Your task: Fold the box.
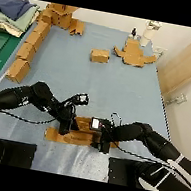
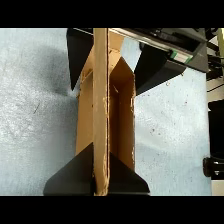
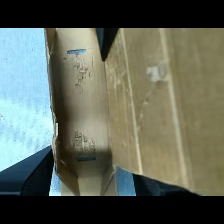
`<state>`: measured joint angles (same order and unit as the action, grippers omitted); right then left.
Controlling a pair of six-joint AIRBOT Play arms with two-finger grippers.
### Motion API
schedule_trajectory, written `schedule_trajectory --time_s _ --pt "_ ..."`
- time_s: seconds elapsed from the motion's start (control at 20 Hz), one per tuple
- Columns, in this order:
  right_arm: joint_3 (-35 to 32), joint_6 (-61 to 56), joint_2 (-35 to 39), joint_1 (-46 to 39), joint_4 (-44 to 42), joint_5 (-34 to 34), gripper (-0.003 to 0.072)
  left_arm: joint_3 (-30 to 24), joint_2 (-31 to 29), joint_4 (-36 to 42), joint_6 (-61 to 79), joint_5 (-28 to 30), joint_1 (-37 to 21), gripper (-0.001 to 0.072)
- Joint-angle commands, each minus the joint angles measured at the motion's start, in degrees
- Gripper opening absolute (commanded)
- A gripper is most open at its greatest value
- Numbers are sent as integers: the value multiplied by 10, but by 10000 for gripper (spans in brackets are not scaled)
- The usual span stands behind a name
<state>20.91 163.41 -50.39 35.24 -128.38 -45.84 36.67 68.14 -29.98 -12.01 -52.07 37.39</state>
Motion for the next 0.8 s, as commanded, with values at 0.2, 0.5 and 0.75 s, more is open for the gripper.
schedule_trajectory --time_s 0.2,0.5,0.75 --pt "-1 5 -2 -2 -4 -36 702 0 0 0 0 0 0 15" --pt "-2 13 -4 -2 -4 -37 702 0 0 0 0 0 0 15" --pt "-2 37 -4 -2 -5 -40 702 0 0 0 0 0 0 15"
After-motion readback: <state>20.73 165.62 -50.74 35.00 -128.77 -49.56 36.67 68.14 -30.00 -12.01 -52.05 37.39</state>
